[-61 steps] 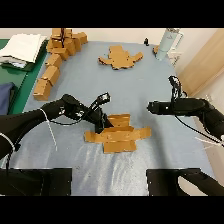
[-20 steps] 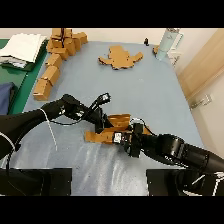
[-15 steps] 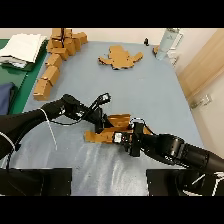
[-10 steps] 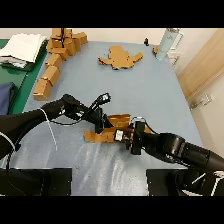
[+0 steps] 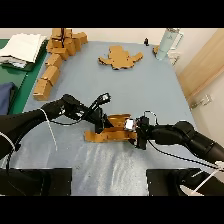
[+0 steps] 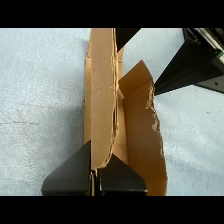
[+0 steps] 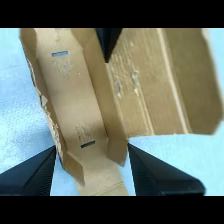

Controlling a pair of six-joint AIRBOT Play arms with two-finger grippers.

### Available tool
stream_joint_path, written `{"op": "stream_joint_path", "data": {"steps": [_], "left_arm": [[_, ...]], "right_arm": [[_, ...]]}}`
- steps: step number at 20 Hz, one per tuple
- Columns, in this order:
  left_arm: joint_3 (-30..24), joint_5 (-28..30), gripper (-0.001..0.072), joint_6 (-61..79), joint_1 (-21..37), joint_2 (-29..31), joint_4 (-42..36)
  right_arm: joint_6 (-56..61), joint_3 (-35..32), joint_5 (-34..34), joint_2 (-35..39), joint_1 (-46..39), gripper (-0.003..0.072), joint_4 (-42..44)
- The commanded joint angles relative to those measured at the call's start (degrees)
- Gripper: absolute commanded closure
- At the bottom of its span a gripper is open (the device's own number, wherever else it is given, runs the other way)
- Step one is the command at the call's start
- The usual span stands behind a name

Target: Fold the box.

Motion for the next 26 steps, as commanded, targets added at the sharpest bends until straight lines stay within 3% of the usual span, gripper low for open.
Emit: {"op": "stream_joint_path", "data": {"steps": [1,6,8,11,16,26], "left_arm": [[0.0,0.0,0.0697,0.0,0.0,0.0,0.0],[0.0,0.0,0.0697,0.0,0.0,0.0,0.0],[0.0,0.0,0.0696,0.0,0.0,0.0,0.0],[0.0,0.0,0.0696,0.0,0.0,0.0,0.0],[0.0,0.0,0.0696,0.0,0.0,0.0,0.0],[0.0,0.0,0.0697,0.0,0.0,0.0,0.0]], "right_arm": [[-6.2,0.1,0.1,0.0,-3.0,-0.0034,4.5],[-20.9,0.1,-0.3,-2.3,-9.6,-0.0034,15.6],[-27.6,1.8,-3.9,-5.2,-13.0,-0.0034,21.0],[-27.6,7.3,-12.4,-11.6,-14.6,-0.0034,20.6],[-27.6,9.9,-13.9,-18.7,-14.4,-0.0034,20.9],[-27.0,10.0,-14.7,-18.9,-14.1,-0.0032,21.0]]}}
